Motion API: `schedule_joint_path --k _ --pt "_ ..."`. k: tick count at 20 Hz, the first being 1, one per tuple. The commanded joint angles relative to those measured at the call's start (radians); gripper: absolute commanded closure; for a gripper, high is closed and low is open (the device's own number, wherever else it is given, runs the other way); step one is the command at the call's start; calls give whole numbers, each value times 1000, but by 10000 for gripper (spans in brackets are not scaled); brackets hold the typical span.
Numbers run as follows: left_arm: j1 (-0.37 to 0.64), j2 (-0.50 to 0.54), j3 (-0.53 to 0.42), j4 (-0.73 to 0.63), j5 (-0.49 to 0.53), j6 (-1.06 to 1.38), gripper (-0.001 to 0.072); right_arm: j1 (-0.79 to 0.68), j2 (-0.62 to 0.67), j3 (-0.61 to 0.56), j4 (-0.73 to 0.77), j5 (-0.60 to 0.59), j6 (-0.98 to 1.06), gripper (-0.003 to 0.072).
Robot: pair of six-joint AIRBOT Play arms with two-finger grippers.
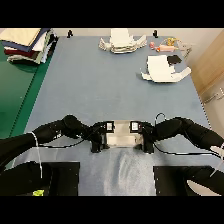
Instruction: Fold the box.
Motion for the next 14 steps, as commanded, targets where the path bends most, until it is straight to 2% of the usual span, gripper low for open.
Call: schedule_joint_path --k 1,3,6,14 --pt "1 1 0 2 -2 -3 239 0 14 9 0 -3 56 -34" --pt "1 1 0 1 -2 -3 238 -1 41 29 -28 -13 98 -34" --pt "1 1 0 2 -3 -3 239 -1 105 48 -165 -53 211 -34" --pt "1 1 0 1 -3 -4 239 -1 296 92 -397 -278 602 -22"
